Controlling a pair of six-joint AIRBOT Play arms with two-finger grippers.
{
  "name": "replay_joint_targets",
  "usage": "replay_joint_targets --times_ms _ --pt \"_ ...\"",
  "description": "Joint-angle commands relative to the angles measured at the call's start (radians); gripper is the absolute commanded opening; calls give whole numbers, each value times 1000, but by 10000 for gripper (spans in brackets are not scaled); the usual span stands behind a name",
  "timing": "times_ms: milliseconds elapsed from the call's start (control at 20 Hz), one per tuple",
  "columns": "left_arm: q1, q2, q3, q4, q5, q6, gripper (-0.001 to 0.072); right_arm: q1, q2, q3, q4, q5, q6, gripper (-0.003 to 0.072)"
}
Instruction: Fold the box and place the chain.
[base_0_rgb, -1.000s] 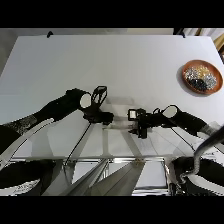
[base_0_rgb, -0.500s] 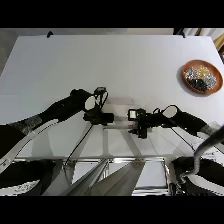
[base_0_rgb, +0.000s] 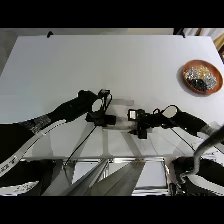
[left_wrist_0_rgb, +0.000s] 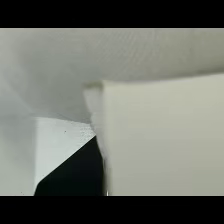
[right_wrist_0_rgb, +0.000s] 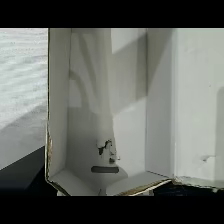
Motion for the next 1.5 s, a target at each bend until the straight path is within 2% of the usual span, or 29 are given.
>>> replay_joint_targets --times_ms 0,50,150,250,300,400,450,700,750,800,900,950,1150,1200,1450 --pt "-5 -5 1 14 -10 -16 195 0 1 0 -1 -2 0 301" --pt "-6 -5 1 14 -10 -16 295 0 1 0 -1 -2 0 301" --pt "-11 -5 1 15 -3 -16 286 0 1 1 -1 -2 0 301" --pt "-12 -5 1 14 5 -16 229 0 1 0 -1 -2 0 301" --pt "-12 -5 1 14 4 -16 151 0 1 1 -1 -2 0 301" --pt "-12 -5 1 14 3 -16 124 0 1 1 -1 -2 0 301" --pt "-12 -5 1 14 3 -16 23 0 1 1 -1 -2 0 301" --pt "-12 -5 1 14 -3 -33 4 0 1 1 -1 -2 0 301" --pt "-12 -5 1 14 -3 -33 17 0 1 1 -1 -2 0 301" --pt "-12 -5 1 14 -3 -32 78 0 1 1 -1 -2 0 301" --pt "-12 -5 1 12 -8 -31 324 0 1 1 -1 -2 0 301" --pt "-12 -5 1 11 -14 -30 364 0 1 1 -1 -2 0 301" --pt "-1 9 1 12 -23 -25 376 0 1 1 -1 -2 0 301" --pt "8 21 1 11 -26 -21 400 0 1 1 -1 -2 0 301" --pt "78 109 1 11 -82 111 403 0 1 1 -1 -2 0 301"
